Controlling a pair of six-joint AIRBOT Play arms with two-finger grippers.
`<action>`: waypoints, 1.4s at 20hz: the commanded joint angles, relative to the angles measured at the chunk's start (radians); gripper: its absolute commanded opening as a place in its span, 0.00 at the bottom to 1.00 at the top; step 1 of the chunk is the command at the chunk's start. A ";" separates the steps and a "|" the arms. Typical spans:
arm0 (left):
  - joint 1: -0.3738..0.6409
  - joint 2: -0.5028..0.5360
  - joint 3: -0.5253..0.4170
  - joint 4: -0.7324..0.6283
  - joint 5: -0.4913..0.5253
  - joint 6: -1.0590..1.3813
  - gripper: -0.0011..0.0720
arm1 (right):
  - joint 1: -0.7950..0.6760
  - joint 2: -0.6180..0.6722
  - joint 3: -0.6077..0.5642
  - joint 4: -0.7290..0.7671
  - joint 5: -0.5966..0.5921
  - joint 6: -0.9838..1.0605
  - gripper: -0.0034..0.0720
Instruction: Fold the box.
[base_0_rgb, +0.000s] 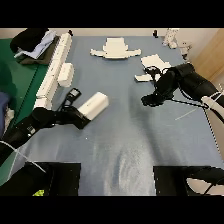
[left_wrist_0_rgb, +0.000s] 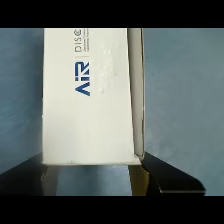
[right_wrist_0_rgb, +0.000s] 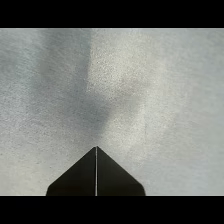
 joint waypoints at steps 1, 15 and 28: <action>0.196 0.022 0.001 0.126 0.022 -0.230 0.75 | 0.000 0.000 0.001 0.001 -0.001 0.001 0.05; 0.267 -0.305 0.178 0.126 0.243 -0.315 0.75 | 0.000 0.000 0.001 0.001 -0.001 0.001 0.05; 0.266 -0.690 0.641 0.126 0.221 -0.300 0.75 | 0.000 0.000 0.001 0.001 -0.001 0.001 0.05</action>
